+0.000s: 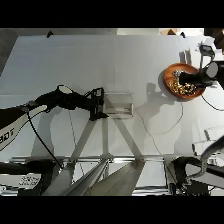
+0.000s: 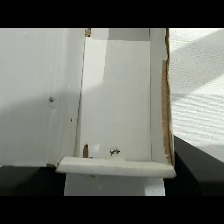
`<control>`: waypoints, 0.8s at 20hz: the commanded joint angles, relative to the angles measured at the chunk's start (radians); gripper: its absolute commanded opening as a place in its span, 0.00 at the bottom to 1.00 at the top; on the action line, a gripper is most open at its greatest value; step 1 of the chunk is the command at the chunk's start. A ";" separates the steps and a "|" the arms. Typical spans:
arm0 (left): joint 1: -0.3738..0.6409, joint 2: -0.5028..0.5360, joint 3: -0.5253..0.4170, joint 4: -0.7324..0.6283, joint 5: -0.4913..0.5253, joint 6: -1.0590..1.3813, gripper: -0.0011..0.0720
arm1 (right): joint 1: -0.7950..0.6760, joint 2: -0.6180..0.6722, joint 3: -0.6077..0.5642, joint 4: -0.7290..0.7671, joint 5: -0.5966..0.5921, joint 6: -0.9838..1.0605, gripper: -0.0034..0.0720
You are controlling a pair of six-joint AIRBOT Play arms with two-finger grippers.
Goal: Fold the box and place the chain.
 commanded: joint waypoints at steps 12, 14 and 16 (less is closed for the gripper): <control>0.000 0.000 0.000 0.000 0.000 0.000 0.39 | -0.037 -0.299 0.138 0.119 -0.035 -0.150 0.29; 0.000 0.000 0.000 0.000 0.000 0.000 0.39 | -0.026 -0.296 0.138 0.108 -0.008 -0.151 0.06; 0.001 0.000 0.000 0.000 0.001 0.000 0.39 | -0.012 -0.274 0.138 0.091 0.011 -0.157 0.06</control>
